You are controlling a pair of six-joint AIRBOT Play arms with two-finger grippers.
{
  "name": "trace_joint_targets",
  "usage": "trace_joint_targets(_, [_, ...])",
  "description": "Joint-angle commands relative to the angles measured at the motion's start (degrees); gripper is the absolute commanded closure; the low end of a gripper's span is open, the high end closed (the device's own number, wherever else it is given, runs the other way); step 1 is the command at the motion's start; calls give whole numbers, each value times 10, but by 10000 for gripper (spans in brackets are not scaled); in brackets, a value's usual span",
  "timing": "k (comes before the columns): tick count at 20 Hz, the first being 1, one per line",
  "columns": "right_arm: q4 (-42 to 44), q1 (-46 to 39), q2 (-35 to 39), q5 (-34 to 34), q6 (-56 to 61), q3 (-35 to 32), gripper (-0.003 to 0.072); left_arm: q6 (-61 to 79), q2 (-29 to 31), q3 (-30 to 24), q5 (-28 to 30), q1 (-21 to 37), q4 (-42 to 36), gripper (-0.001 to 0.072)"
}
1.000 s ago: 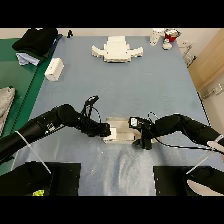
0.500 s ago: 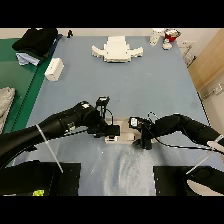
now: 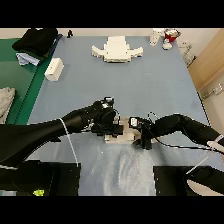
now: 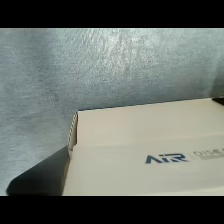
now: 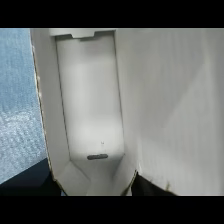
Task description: Fold the box.
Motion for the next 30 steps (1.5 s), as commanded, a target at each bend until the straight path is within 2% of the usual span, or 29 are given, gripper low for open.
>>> trace_joint_targets(1, [0,0,0,0,0,0,210,-9,-18,15,-14,-3,11,351])
trace_joint_targets(7, [0,0,0,0,0,0,210,-21,-19,15,-16,-3,17,375])
trace_joint_targets(8, [0,0,0,0,0,0,211,-21,-19,14,-19,-3,17,594])
trace_joint_targets(9, [0,0,0,0,0,0,210,-17,-19,14,-19,-3,17,695])
trace_joint_targets(18, [0,0,0,0,0,0,210,-21,-19,14,-18,-3,14,691])
trace_joint_targets(19, [0,0,0,0,0,0,210,-18,-19,14,-18,-3,13,644])
trace_joint_targets(20, [0,0,0,0,0,0,210,-19,-19,14,-18,-3,13,339])
trace_joint_targets(21, [0,0,0,0,0,0,210,-20,-19,14,-19,-3,12,178])
trace_joint_targets(30, [0,0,0,0,0,0,210,-22,-22,14,-20,-3,13,191])
